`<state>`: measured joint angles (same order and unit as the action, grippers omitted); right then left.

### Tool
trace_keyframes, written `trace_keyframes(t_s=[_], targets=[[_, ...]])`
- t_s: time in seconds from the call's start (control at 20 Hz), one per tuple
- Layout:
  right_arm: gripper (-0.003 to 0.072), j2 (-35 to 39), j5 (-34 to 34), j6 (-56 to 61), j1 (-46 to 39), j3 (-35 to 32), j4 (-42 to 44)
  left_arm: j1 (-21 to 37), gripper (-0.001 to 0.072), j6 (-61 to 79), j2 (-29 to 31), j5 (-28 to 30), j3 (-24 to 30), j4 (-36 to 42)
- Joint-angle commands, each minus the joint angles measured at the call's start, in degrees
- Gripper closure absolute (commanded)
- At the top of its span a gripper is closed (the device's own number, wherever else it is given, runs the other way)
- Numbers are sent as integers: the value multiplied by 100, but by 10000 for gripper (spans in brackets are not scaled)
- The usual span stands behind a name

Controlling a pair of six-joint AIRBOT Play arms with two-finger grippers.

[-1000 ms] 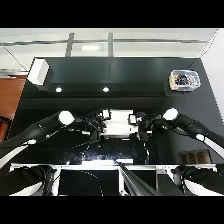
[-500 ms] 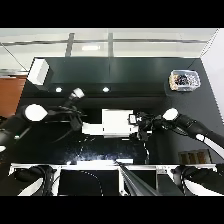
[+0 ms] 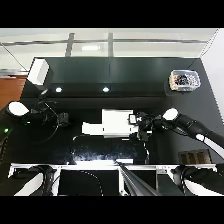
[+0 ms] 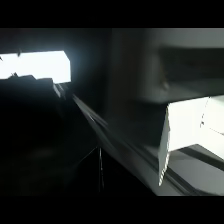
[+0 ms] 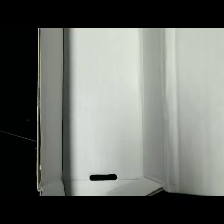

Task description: Fold the box and place the chain.

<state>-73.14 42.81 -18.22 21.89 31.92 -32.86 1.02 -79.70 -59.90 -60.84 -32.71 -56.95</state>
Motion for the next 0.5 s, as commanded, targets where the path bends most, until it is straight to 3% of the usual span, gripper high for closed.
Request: trace_keyframes(t_s=[0.0, 0.1, 0.3, 0.45], targets=[[449, 2, 2, -2, 4, 4, 0, 144, 679, 39, -697, -496, 59, 1019], [449, 2, 2, -2, 4, 4, 0, 63, 679, 433, -1003, -275, 59, 1569], [449, 2, 2, -2, 4, 4, 0, -461, 680, 734, -1606, 11, 57, 1694], [449, 0, 2, -2, 4, 4, 0, -872, 679, 1123, -1685, 85, 37, 2017]])
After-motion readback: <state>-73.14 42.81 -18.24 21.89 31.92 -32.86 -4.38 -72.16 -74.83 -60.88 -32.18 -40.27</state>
